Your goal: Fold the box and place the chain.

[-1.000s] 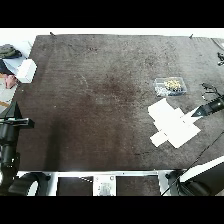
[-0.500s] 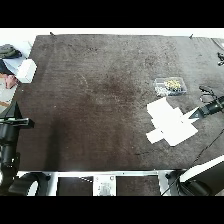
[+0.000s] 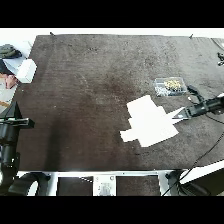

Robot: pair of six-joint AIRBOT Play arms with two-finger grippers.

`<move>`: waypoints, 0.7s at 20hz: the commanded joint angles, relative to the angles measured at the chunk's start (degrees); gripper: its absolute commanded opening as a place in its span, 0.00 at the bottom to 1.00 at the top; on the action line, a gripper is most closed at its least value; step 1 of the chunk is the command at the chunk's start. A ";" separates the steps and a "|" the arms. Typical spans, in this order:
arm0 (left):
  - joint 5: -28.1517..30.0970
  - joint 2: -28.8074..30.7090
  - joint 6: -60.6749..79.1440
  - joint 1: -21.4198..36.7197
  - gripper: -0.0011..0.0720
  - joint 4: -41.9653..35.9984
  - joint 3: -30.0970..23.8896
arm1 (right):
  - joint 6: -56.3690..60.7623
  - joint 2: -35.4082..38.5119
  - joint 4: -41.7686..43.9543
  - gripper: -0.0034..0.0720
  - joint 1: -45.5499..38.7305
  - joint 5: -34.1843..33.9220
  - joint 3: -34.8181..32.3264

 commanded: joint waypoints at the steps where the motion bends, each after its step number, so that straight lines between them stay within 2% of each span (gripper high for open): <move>1: 0.00 0.04 0.00 0.00 0.03 0.00 -0.04 | -3.30 6.21 14.21 0.03 6.93 -6.36 -12.70; 3: 0.00 0.04 0.00 0.00 0.03 0.00 -0.04 | -6.05 8.24 20.35 0.03 13.16 -10.56 -18.03; 5: -0.02 0.04 -0.04 0.00 0.03 0.00 -0.04 | -4.63 9.38 22.75 0.03 20.39 -18.56 -20.57; 10: -1.57 0.04 -0.04 0.00 0.03 0.00 -0.04 | -3.93 11.93 38.10 0.03 32.68 -36.11 -20.59; 14: -3.04 0.04 -0.02 0.00 0.03 0.00 -0.04 | -1.05 13.60 38.32 0.03 36.59 -44.59 -20.59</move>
